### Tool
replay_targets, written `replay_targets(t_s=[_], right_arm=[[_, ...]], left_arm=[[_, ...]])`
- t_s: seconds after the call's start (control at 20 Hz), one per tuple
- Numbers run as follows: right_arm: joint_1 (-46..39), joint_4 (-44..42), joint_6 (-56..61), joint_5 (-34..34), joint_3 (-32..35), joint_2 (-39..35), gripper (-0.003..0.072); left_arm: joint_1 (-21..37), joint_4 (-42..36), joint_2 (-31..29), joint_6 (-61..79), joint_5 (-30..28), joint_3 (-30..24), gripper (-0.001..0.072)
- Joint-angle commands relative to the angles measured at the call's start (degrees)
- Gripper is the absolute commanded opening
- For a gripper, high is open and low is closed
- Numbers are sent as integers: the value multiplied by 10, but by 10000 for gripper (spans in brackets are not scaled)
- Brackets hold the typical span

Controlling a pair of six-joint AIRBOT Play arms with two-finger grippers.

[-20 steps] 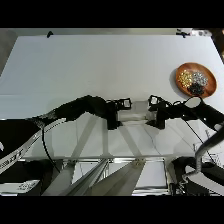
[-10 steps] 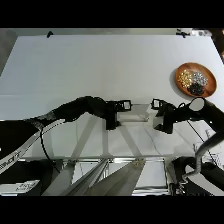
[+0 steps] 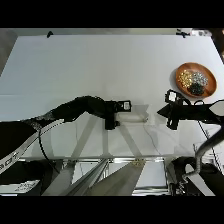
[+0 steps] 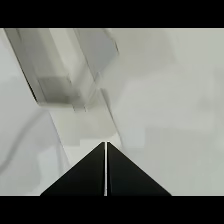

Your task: Fold the box and place the chain.

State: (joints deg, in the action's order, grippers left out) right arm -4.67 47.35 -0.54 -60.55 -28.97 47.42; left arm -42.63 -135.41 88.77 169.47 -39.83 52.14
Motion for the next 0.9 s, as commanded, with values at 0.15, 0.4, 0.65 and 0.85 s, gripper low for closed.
replay_targets(t_s=[0.15, 0.4, 0.65, 0.85], right_arm=[[32, -212, -85, 23, 0, 16, 11], [90, -238, -83, 88, 0, 129, 12], [88, -307, -83, 196, 0, 157, 9], [88, -306, -59, 219, 0, 157, 9]], left_arm=[[0, 0, 0, 0, 0, 1, 316], [0, 0, 0, 0, 0, 1, 316], [0, 0, 0, 0, 0, 1, 316], [0, 0, 0, 0, 0, 1, 316]])
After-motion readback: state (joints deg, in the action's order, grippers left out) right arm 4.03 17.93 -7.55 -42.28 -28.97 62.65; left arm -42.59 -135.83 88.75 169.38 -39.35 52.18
